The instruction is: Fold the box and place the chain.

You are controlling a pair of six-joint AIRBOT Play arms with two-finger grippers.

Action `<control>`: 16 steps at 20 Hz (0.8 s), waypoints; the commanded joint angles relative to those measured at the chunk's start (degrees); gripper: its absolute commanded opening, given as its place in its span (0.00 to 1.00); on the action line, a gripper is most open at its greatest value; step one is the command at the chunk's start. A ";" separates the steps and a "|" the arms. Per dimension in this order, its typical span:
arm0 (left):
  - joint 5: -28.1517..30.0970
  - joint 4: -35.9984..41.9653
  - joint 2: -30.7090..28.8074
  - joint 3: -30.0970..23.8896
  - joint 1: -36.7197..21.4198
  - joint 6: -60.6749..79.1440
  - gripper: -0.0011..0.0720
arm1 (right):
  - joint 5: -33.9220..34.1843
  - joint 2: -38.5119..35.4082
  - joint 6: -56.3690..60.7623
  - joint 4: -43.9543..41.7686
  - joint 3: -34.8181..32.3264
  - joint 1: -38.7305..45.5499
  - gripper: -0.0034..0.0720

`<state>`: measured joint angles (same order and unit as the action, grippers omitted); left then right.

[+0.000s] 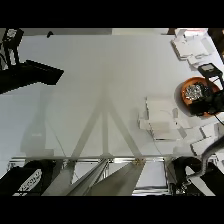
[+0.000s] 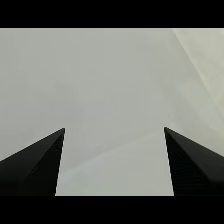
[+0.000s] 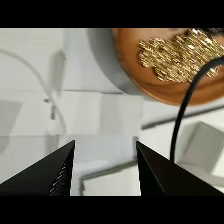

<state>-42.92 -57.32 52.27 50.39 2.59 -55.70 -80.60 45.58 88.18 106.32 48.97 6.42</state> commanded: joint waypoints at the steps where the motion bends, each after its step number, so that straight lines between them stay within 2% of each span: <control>1: 0.02 -0.02 0.02 0.00 0.02 0.00 0.97 | -1.25 0.04 -3.10 1.88 0.00 9.22 0.62; 3: 0.04 -0.02 0.02 0.00 0.02 0.00 0.97 | 0.35 0.31 -8.00 -2.56 0.00 18.23 0.62; 6: 0.02 -0.02 0.02 0.00 0.02 0.00 0.97 | 3.80 2.95 -10.51 -13.68 0.00 31.23 0.62; 8: 0.04 -0.02 0.02 0.00 0.02 0.00 0.97 | 1.79 6.93 -13.77 -19.17 0.00 36.79 0.62; 11: 0.02 -0.02 0.04 0.00 0.02 0.00 0.97 | -1.92 14.05 -19.52 -25.97 0.00 39.56 0.61; 16: 0.02 -0.02 0.02 0.00 0.02 0.00 0.97 | -1.16 23.06 -26.86 -24.48 0.00 39.54 0.62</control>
<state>-42.92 -57.32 52.27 50.39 2.59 -55.70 -81.93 64.14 66.35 83.15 48.99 45.04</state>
